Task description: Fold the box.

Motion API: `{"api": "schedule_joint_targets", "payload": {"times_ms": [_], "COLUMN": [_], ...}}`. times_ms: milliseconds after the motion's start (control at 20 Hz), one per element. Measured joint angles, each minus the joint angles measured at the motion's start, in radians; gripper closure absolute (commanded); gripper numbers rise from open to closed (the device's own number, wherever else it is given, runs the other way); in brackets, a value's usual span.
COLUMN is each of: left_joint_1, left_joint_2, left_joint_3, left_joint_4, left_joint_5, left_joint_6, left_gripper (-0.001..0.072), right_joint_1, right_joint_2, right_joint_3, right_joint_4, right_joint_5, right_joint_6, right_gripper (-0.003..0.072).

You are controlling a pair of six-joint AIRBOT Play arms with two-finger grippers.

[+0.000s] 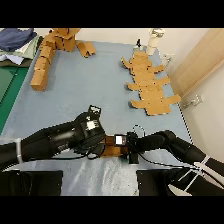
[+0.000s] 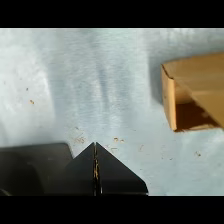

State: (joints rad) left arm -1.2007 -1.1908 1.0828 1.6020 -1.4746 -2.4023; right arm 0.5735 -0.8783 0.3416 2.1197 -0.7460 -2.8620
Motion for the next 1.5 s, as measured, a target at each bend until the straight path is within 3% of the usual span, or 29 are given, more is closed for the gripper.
{"api": "schedule_joint_targets", "payload": {"times_ms": [200, 400, 550, 600, 650, 700, 900, 950, 1100, 1500], "left_joint_1": [0.022, 0.213, 0.377, 0.416, 0.444, 0.463, 0.470, 0.461, 0.428, 0.377], "left_joint_2": [0.183, 0.338, 0.317, 0.288, 0.257, 0.227, 0.155, 0.148, 0.137, 0.177], "left_joint_3": [-0.162, -0.388, -0.509, -0.531, -0.544, -0.554, -0.576, -0.579, -0.592, -0.673], "left_joint_4": [-0.056, -0.243, -0.445, -0.509, -0.558, -0.596, -0.737, -0.764, -0.806, -0.874], "left_joint_5": [0.173, 0.363, 0.492, 0.526, 0.560, 0.592, 0.780, 0.822, 0.936, 1.017], "left_joint_6": [0.293, 0.822, 1.314, 1.452, 1.561, 1.655, 1.892, 1.923, 1.981, 2.063], "left_gripper": [0.0698, 0.0697, 0.0694, 0.0537, 0.0215, 0.0108, 0.0103, 0.0019, 0.0019, 0.0019], "right_joint_1": [0.000, 0.000, 0.000, 0.000, 0.000, 0.000, 0.000, 0.000, 0.000, 0.000], "right_joint_2": [0.000, 0.000, 0.000, 0.000, 0.000, 0.000, 0.000, 0.000, 0.000, 0.000], "right_joint_3": [0.000, 0.000, 0.000, 0.000, 0.000, 0.000, 0.000, 0.000, 0.000, 0.000], "right_joint_4": [0.000, 0.000, 0.000, 0.000, 0.000, 0.000, 0.000, -0.001, -0.002, -0.003], "right_joint_5": [0.000, 0.000, 0.000, 0.000, 0.000, 0.000, 0.000, 0.000, -0.001, -0.002], "right_joint_6": [0.000, 0.000, 0.000, 0.000, 0.000, 0.000, 0.000, 0.000, 0.000, 0.000], "right_gripper": [0.0168, 0.0168, 0.0168, 0.0168, 0.0167, 0.0168, 0.0168, 0.0168, 0.0168, 0.0168]}}
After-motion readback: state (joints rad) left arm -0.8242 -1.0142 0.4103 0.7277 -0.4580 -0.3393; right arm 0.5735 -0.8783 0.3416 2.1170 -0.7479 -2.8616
